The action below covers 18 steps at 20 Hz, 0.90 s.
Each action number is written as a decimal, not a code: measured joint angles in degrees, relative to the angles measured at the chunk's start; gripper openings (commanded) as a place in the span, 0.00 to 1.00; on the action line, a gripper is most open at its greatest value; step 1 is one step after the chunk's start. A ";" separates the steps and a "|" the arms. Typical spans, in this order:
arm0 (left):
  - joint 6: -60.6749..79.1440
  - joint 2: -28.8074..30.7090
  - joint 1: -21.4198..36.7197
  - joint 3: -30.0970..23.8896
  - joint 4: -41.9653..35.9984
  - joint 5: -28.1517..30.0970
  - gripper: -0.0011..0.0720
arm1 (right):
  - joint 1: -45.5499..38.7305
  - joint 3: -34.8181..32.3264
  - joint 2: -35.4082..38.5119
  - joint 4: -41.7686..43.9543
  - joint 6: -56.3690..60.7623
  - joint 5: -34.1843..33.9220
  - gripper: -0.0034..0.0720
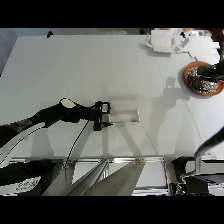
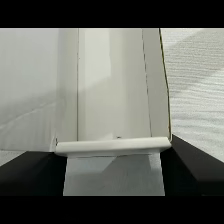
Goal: Fold the box and place the chain.
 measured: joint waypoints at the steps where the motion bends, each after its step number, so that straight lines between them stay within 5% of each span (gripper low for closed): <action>1: 0.00 0.00 0.00 0.00 0.00 0.00 0.17 | -0.28 0.24 -1.40 0.09 0.26 -1.14 0.33; 8: -0.02 0.00 -0.02 0.00 0.00 0.00 0.17 | -0.96 0.83 -7.69 0.24 1.49 -6.23 0.32; 9: -0.02 0.00 0.00 0.00 0.02 0.00 0.17 | -0.98 0.87 -8.13 0.28 1.51 -6.64 0.23; 14: 0.00 0.00 0.00 0.00 0.02 0.00 0.17 | -1.01 0.94 -9.64 0.33 2.01 -7.50 0.22; 15: 0.00 0.00 0.00 0.00 0.00 0.00 0.17 | -1.01 0.96 -9.84 0.35 2.19 -7.54 0.09; 18: -0.02 0.00 0.00 0.00 0.02 -0.02 0.17 | -1.01 0.92 -10.32 0.22 2.47 -6.82 0.07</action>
